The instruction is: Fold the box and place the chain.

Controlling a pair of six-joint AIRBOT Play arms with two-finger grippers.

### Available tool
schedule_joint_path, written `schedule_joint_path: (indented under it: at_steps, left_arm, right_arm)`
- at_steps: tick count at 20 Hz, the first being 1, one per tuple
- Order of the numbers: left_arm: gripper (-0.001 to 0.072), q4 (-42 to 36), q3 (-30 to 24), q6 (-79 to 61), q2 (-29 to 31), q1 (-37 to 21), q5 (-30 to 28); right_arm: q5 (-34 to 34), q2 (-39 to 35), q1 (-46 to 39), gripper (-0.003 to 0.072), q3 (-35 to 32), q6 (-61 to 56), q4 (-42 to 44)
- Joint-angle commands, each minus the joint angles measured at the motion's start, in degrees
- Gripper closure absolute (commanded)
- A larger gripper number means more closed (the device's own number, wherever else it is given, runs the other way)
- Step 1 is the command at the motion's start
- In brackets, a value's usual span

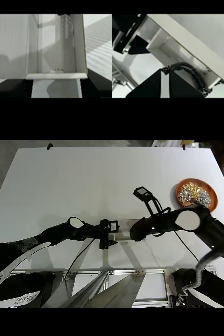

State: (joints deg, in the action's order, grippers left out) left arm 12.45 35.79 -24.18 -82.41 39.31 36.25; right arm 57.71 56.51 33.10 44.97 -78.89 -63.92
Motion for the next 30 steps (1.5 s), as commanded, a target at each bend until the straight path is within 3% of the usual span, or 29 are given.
schedule_joint_path:
  at_steps: [1, 3, 7, 10, 12, 16, 19, 24, 30]
  left_arm:
    - [0.0347, 0.0, 0.0, 0.0, 0.0, 0.0, 0.0]
    - [0.0347, 0.0, 0.0, 0.0, 0.1, 0.0, 0.0]
    - [0.0347, 0.0, 0.0, 0.0, 0.0, 0.0, 0.0]
    - [0.0347, 0.0, 0.0, 0.0, 0.0, 0.0, 0.0]
    - [0.0347, 0.0, 0.0, 0.0, 0.0, 0.0, 0.0]
    - [0.0347, 0.0, 0.0, 0.0, 0.0, 0.0, 0.0]
    - [0.0347, 0.0, 0.0, 0.0, 0.0, 0.0, 0.0]
    - [0.0347, 0.0, 0.0, 0.0, 0.0, 0.0, 0.0]
    - [0.0347, 0.0, 0.0, 0.0, 0.0, 0.0, 0.0]
  right_arm:
    - [-2.0, 4.0, 1.1, 0.0593, -1.1, 2.0, -0.6]
    - [-2.5, 3.6, 1.2, 0.049, -1.1, 2.5, -0.8]
    - [4.2, -3.4, -1.9, 0.0517, -1.1, 1.8, -7.6]
    - [12.9, -8.2, -8.3, 0.0531, -1.1, -2.4, -17.3]
    - [14.9, -8.3, -13.5, 0.0531, -1.2, -2.4, -20.3]
    - [13.9, -3.8, -19.6, 0.0527, -3.1, -3.6, -21.9]
    - [10.3, 2.7, -19.6, 0.0412, -3.8, -5.4, -23.3]
    - [6.3, 11.0, -19.6, 0.0408, -3.8, -6.8, -23.3]
    - [1.3, 14.1, -19.6, 0.0409, -3.8, -6.8, -22.9]
